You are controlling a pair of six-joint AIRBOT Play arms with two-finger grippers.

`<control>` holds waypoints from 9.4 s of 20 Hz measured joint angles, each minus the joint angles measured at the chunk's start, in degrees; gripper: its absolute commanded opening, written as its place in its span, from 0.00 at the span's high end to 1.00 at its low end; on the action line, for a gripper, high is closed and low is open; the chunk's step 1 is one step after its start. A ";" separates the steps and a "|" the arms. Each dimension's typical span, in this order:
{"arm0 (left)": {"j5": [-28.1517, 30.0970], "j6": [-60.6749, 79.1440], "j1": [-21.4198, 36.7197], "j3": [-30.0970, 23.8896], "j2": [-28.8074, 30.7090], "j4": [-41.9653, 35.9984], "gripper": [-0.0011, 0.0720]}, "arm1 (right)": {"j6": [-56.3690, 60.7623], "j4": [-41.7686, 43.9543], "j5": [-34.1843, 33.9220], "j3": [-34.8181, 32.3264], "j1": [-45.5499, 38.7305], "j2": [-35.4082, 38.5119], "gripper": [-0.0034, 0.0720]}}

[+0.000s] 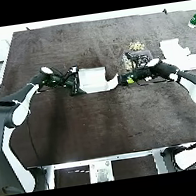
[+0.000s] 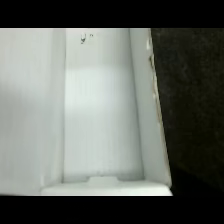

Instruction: Fold the box and place the chain.

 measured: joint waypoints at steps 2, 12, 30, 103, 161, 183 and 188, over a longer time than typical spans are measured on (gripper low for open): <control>0.00 -0.02 0.00 0.00 0.00 0.00 0.33 | -0.48 0.79 0.22 0.04 0.52 0.90 0.68; 0.00 -0.20 0.00 0.00 0.00 0.00 0.33 | -1.14 3.89 -0.48 1.31 3.48 1.95 0.24; 0.00 -0.24 0.02 0.00 0.00 -0.02 0.33 | 11.96 -8.61 -2.19 7.52 9.60 1.60 0.24; 0.13 -0.33 0.15 0.04 0.09 -0.22 0.33 | 64.78 -50.29 14.38 33.48 22.40 -14.21 0.93; -0.24 -0.22 0.00 0.00 -0.02 -0.04 0.33 | 22.88 -37.90 -0.26 24.92 -5.66 -8.15 0.61; -0.24 -0.22 0.00 0.00 -0.02 -0.04 0.33 | 22.38 -38.21 8.13 29.99 1.68 18.84 0.94; -0.26 -0.22 0.00 0.00 -0.02 -0.04 0.33 | 21.49 -38.21 8.68 29.79 9.68 25.07 0.94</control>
